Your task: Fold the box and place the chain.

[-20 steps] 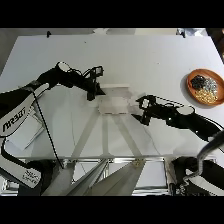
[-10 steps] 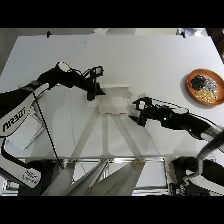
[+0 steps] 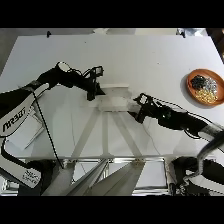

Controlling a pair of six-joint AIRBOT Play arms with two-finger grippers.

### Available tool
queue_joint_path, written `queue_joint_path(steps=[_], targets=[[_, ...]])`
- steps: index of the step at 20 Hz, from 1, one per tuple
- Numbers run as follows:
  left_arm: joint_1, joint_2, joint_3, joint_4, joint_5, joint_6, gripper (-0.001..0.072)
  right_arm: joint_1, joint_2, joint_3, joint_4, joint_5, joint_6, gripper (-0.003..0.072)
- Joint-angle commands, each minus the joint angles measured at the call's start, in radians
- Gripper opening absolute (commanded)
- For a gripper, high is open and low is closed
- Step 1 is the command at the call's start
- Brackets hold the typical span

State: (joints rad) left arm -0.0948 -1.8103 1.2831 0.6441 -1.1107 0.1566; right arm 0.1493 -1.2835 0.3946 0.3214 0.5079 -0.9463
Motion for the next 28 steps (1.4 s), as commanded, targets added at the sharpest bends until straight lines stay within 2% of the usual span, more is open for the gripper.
queue_joint_path(steps=[1, 4, 8, 15, 20, 28], targets=[[0.000, 0.000, 0.001, 0.000, 0.000, 0.000, 0.0012, 0.001, -0.002, 0.002, 0.059, 0.000, -0.031, 0.0689], [0.000, 0.000, 0.001, 0.000, 0.000, 0.000, 0.0012, 0.000, 0.000, 0.007, 0.060, -0.005, -0.031, 0.0689], [0.000, 0.000, 0.001, 0.000, 0.000, 0.000, 0.0012, 0.000, -0.001, 0.057, 0.054, -0.097, 0.023, 0.0689], [0.000, -0.001, 0.001, 0.000, 0.000, 0.000, 0.0012, -0.002, -0.007, 0.115, -0.036, -0.040, 0.021, 0.0689], [0.000, 0.000, 0.001, 0.000, 0.000, 0.000, 0.0012, -0.068, -0.007, 0.141, -0.090, -0.009, 0.057, 0.0689], [0.000, 0.000, 0.001, 0.000, 0.000, 0.000, 0.0012, -0.087, -0.118, 0.278, -0.496, 0.144, 0.345, 0.0689]])
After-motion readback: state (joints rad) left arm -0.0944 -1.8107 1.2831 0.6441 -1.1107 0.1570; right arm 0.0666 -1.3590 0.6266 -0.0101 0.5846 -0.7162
